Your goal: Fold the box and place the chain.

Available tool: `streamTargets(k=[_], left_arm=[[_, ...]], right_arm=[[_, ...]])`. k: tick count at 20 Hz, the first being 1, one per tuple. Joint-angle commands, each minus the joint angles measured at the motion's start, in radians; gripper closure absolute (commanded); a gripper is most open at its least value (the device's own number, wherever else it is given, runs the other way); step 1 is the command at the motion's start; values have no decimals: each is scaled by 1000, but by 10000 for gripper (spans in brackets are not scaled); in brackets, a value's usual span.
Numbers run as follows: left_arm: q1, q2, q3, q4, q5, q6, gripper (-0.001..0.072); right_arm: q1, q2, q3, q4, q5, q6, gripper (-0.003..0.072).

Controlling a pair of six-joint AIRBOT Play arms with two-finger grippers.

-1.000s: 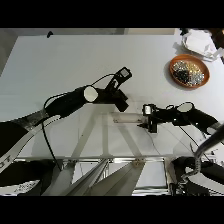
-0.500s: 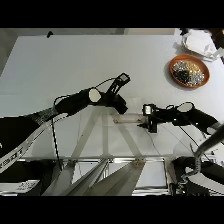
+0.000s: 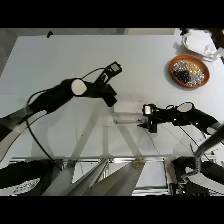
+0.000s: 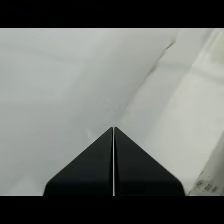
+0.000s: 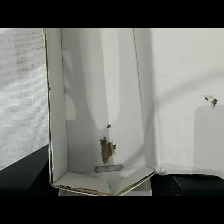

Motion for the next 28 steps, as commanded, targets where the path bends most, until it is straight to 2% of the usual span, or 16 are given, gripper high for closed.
streamTargets(k=[1, 5, 7, 9, 12, 15, 24, 28], left_arm=[[79, 106, 1, 189, -171, 82, 706], [87, 120, 1, 190, -458, 468, 706], [67, 92, 1, 174, -515, 525, 696], [41, 46, 0, 134, -503, 531, 517], [23, -29, -5, 69, -464, 638, 362], [22, -80, -6, 26, -393, 688, 361], [16, -156, -35, -49, -322, 689, 372], [0, -156, -35, -82, -342, 689, 405]], right_arm=[[0, 1, 0, 2, 1, 1, 276], [0, 1, 0, 2, 1, 1, 276], [0, 1, 0, 2, 1, 1, 276], [0, 1, 0, 2, 1, 1, 276], [0, 1, 0, 2, 1, 1, 276], [0, 1, 0, 2, 1, 1, 276], [0, 1, 0, 1, 1, 1, 276], [0, 1, 0, 2, 1, 1, 276]])
